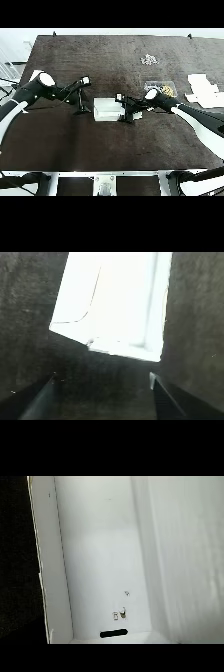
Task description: Fold the box and place the chain.
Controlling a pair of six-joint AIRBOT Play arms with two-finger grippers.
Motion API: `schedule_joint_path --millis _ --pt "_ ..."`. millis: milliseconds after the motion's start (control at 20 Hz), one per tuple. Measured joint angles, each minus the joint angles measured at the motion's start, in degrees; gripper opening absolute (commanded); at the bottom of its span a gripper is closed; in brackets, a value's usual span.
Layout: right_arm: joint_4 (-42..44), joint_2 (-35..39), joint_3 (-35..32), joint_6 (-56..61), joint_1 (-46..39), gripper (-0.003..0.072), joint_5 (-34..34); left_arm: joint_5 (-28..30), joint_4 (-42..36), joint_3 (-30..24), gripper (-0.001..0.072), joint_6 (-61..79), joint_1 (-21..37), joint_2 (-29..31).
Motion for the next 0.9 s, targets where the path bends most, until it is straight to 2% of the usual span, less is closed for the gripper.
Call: schedule_joint_path --millis 250,300,400,450,650,900 --pt "0.0 0.0 0.0 0.0 0.0 0.0575 0.0 1.3 0.6 -0.7 0.0627 2.0 0.2 -0.2" --pt "0.0 0.0 0.0 0.0 0.0 0.0575 0.0 1.2 -0.1 -0.9 0.0677 3.4 0.7 -0.7" --pt "0.0 0.0 0.0 0.0 0.0 0.0575 0.0 0.1 -2.8 -1.1 0.0680 6.8 2.0 -2.6" --pt "0.0 0.0 0.0 0.0 0.0 0.0575 0.0 -0.3 -4.7 -1.2 0.0715 8.8 2.5 -3.7" --pt "0.0 0.0 0.0 0.0 0.0 0.0575 0.0 -1.5 -10.4 -1.2 0.0706 16.7 3.4 -7.4" --pt "0.0 0.0 0.0 0.0 0.0 0.0575 0.0 -2.0 -12.8 -1.2 0.0719 20.9 3.7 -8.8"
